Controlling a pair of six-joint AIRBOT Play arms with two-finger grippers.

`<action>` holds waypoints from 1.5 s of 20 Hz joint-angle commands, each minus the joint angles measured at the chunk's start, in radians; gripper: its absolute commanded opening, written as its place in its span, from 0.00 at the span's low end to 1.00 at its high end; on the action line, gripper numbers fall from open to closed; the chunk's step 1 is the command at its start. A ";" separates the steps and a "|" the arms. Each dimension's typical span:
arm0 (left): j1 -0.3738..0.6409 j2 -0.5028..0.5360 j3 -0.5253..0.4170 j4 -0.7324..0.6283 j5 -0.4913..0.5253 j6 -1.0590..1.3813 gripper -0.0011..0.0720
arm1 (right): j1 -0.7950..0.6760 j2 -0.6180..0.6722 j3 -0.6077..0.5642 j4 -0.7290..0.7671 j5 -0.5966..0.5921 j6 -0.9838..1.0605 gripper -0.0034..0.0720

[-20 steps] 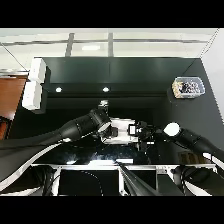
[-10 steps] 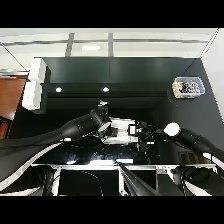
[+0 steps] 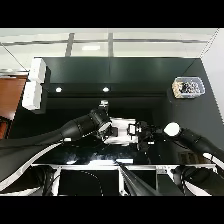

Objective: Fold the box and place the chain.

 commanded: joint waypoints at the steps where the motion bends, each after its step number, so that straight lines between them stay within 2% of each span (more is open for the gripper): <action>1: 0.001 0.000 0.001 0.000 -0.007 -0.001 0.05 | -0.014 0.056 0.035 -0.154 0.084 0.163 0.92; 3: 0.001 0.000 0.001 0.001 -0.006 -0.001 0.05 | -0.047 0.091 0.039 -0.223 0.143 0.209 0.92; 5: 0.001 0.000 0.001 0.008 -0.005 -0.001 0.05 | -0.062 0.092 0.036 -0.226 0.189 0.207 0.92; 9: 0.001 0.000 0.001 0.007 0.006 -0.001 0.05 | -0.062 0.092 0.031 -0.228 0.149 0.185 0.91; 10: 0.001 0.000 0.001 0.007 0.006 -0.001 0.05 | -0.062 0.091 0.031 -0.213 0.126 0.162 0.76; 11: 0.001 0.000 0.001 0.007 0.006 -0.001 0.05 | -0.062 0.091 0.031 -0.195 0.098 0.156 0.69; 12: 0.001 0.000 0.001 0.007 0.006 -0.001 0.05 | -0.062 0.091 0.031 -0.165 0.085 0.141 0.69; 13: 0.001 0.000 0.001 0.007 0.006 -0.001 0.05 | -0.062 0.091 0.031 -0.140 0.085 0.135 0.58; 14: 0.001 0.000 0.001 0.007 0.006 -0.001 0.05 | -0.059 0.091 0.031 -0.113 0.085 0.136 0.32; 15: 0.001 0.000 0.001 0.007 0.006 -0.001 0.05 | -0.056 0.091 0.031 -0.086 0.085 0.137 0.12; 22: 0.001 0.000 0.001 0.003 0.014 -0.001 0.05 | -0.055 0.037 0.031 0.114 0.080 0.137 0.13; 30: 0.001 0.000 0.001 0.003 0.013 -0.001 0.05 | -0.054 -0.021 0.031 0.149 0.077 0.137 0.13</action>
